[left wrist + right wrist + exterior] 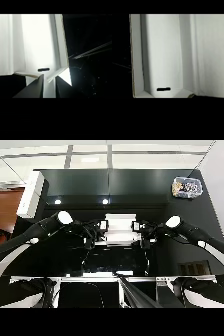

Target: Fold the box and place the chain.

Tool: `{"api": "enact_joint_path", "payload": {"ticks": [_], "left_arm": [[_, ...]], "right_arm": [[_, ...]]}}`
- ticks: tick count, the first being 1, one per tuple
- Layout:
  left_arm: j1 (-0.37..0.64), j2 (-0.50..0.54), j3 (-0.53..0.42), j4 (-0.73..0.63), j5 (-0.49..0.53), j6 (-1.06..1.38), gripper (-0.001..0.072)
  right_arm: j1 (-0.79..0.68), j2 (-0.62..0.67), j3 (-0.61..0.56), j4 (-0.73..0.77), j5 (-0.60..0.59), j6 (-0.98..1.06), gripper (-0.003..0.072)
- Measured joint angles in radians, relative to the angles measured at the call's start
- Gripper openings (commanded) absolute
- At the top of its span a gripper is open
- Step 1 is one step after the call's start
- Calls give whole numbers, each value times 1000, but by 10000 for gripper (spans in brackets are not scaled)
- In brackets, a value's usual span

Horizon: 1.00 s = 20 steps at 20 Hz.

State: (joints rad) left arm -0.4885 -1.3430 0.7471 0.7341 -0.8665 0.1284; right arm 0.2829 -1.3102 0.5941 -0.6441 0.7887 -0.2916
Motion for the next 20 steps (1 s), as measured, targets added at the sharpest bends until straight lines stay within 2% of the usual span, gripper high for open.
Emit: {"api": "enact_joint_path", "payload": {"ticks": [12, 20], "left_arm": [[0, -2, 0, -34, 31, -31, 183], [-35, -45, 4, -127, 76, -38, 182]], "right_arm": [[0, 0, 0, 0, 0, 1, 178], [0, 0, 0, -1, 1, 0, 178]]}}
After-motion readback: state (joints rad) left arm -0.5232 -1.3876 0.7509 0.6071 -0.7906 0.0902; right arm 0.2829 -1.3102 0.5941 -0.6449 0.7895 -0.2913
